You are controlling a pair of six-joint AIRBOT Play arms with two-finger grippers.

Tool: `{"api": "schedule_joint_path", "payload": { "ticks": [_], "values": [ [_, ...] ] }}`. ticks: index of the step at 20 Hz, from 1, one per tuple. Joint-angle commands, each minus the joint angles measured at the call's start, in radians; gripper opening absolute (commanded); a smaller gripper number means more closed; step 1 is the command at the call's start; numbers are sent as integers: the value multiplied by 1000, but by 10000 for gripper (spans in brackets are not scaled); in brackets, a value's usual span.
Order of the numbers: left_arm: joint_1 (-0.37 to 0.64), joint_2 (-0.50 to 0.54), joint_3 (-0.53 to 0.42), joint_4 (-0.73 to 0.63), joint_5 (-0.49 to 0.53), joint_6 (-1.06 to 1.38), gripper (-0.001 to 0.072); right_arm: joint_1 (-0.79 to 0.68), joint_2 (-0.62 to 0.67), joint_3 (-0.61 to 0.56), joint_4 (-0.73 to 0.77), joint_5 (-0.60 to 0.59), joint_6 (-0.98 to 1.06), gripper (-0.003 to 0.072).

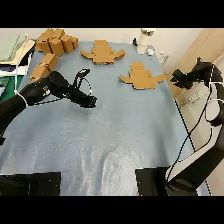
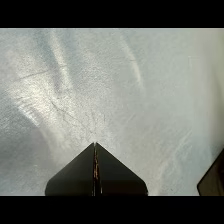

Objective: Fold the box.

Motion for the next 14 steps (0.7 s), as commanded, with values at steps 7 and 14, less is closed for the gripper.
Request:
{"api": "schedule_joint_path", "payload": {
  "ticks": [7,14],
  "values": [
    [0,0,1,0,0,0,14,48,-283,272,161,65,-193,342],
    [0,0,1,0,0,0,14,61,-284,273,160,129,-232,341]
  ]
}}
